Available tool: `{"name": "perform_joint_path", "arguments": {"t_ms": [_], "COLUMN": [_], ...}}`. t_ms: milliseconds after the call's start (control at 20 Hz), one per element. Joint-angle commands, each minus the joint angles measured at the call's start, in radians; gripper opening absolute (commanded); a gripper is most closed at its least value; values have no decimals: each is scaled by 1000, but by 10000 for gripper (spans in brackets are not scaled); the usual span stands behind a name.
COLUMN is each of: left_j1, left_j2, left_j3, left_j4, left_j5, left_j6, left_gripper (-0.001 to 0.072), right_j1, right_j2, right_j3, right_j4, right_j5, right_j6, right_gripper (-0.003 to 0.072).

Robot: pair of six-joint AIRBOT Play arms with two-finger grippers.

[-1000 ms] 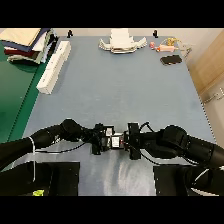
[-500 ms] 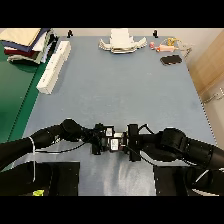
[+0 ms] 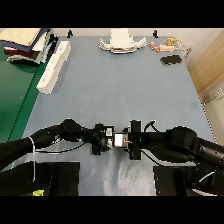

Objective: Fold the box.

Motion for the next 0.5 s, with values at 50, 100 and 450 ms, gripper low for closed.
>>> {"name": "perform_joint_path", "arguments": {"t_ms": [50, 100, 450], "left_j1": [0, 0, 0], "left_j2": [0, 0, 0], "left_j3": [0, 0, 0], "left_j4": [0, 0, 0], "left_j5": [0, 0, 0], "left_j6": [0, 0, 0], "left_gripper": [513, 513, 513], "right_j1": [0, 0, 2], "right_j2": [35, 36, 84], "right_j3": [-4, -19, -196], "right_j4": [-3, -3, 1], "right_j5": [-58, -53, 350], "right_j6": [298, 299, 541], "right_gripper": [154, 3, 2]}}
